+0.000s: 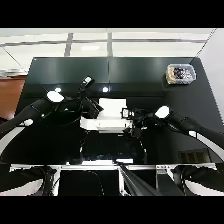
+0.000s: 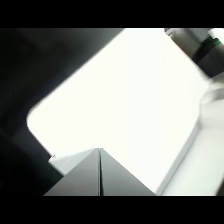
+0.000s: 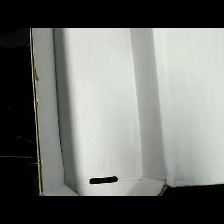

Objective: Fold the box and place the chain.

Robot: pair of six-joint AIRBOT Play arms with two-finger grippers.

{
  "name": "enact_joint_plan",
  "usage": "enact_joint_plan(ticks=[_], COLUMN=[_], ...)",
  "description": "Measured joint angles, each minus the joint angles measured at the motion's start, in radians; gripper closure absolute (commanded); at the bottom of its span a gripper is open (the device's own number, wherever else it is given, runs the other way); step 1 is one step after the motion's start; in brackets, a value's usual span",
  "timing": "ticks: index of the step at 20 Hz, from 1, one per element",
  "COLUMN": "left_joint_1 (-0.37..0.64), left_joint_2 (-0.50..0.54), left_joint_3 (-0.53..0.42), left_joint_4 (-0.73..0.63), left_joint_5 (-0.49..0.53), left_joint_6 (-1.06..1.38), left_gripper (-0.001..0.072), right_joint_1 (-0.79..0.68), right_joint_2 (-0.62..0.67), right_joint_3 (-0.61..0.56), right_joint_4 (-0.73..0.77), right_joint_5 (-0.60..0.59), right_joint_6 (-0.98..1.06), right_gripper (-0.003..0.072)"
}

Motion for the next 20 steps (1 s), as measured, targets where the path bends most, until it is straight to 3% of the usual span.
enact_joint_plan(ticks=[9, 14, 19, 20], left_joint_1=[0.023, 0.119, 0.242, 0.249], left_joint_2=[-0.067, 0.09, 0.296, 0.315], left_joint_3=[0.072, 0.132, 0.061, 0.035], left_joint_4=[0.074, 0.114, 0.079, 0.075], left_joint_5=[-0.116, -0.141, -0.277, -0.321], left_joint_6=[-0.056, -0.06, -0.006, 0.037], left_gripper=[0.0685, 0.0684, 0.0674, 0.0485], right_joint_1=[0.0, 0.0, 0.0, 0.0], right_joint_2=[0.0, 0.0, 0.0, 0.0], right_joint_3=[0.0, 0.0, 0.0, 0.0], right_joint_4=[0.0, 0.003, 0.005, 0.005], right_joint_5=[0.003, 0.002, 0.001, 0.001], right_joint_6=[-0.001, 0.001, 0.001, 0.001], right_gripper=[0.0448, 0.0448, 0.0448, 0.0448])
